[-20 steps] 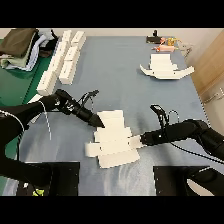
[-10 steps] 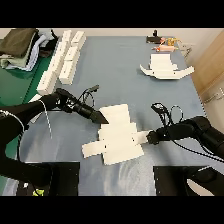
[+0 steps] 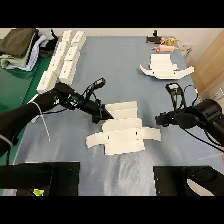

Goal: Fold the box.

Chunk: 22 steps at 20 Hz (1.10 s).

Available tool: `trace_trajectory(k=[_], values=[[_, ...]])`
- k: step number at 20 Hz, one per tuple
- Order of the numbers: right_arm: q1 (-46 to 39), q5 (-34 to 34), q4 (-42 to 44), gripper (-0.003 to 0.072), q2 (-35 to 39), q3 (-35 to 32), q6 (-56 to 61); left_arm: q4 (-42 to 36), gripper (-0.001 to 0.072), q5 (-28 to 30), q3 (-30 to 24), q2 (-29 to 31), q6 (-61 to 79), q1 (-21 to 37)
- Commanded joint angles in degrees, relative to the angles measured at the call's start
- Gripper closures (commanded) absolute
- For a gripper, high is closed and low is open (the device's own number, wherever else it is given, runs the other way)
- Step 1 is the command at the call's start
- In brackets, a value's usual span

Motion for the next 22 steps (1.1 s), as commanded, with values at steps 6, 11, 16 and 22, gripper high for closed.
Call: trace_trajectory(k=[6, 11, 16, 22], values=[[0.0, -1.5, -7.5, 0.0372, 0.0, 2.4, 14.0, -1.8, 0.0698, 24.5, -14.0, 14.4, 16.0, -9.1], [0.0, -1.5, -7.1, 0.0371, 0.0, 2.4, 14.8, -15.2, 0.0697, 30.0, -19.8, 15.4, 29.8, -13.8], [0.0, -1.4, -6.8, 0.0371, 0.0, 2.4, 15.9, -14.6, 0.0696, 32.5, -21.8, 14.8, 33.6, -15.4], [0.0, -1.5, -6.7, 0.0371, 0.0, 2.3, 15.9, -14.5, 0.0695, 32.4, -22.7, 14.8, 33.6, -15.4]])
